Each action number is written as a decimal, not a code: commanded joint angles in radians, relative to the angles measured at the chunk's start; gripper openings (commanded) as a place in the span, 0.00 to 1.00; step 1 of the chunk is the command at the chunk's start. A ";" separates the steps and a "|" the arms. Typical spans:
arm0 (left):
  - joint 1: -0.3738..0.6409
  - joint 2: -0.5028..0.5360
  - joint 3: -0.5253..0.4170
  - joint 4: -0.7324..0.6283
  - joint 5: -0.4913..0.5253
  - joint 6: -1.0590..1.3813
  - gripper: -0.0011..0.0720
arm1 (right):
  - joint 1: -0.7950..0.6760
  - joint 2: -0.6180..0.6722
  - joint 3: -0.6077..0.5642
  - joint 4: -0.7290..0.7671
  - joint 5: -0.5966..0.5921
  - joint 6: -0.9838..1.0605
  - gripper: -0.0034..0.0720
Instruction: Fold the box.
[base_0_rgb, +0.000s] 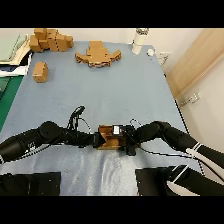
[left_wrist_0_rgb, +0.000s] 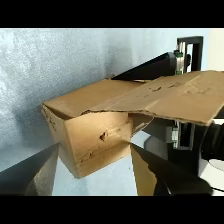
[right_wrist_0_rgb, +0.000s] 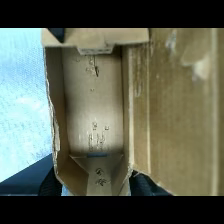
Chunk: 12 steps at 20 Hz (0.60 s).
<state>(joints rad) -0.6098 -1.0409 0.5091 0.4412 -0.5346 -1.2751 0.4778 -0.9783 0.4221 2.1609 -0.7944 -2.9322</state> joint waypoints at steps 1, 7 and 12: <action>0.000 0.000 0.001 0.000 0.030 0.002 0.92 | 0.000 0.000 0.001 0.000 0.000 0.000 0.71; -0.002 -0.034 0.001 0.010 0.053 -0.017 0.82 | 0.000 0.000 0.001 0.000 0.000 0.000 0.71; -0.004 -0.043 0.020 0.106 0.037 -0.143 0.82 | 0.000 0.000 0.001 0.000 0.000 0.000 0.71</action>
<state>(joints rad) -0.6117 -1.0782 0.5171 0.4839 -0.4866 -1.3418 0.4778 -0.9787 0.4221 2.1609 -0.7948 -2.9322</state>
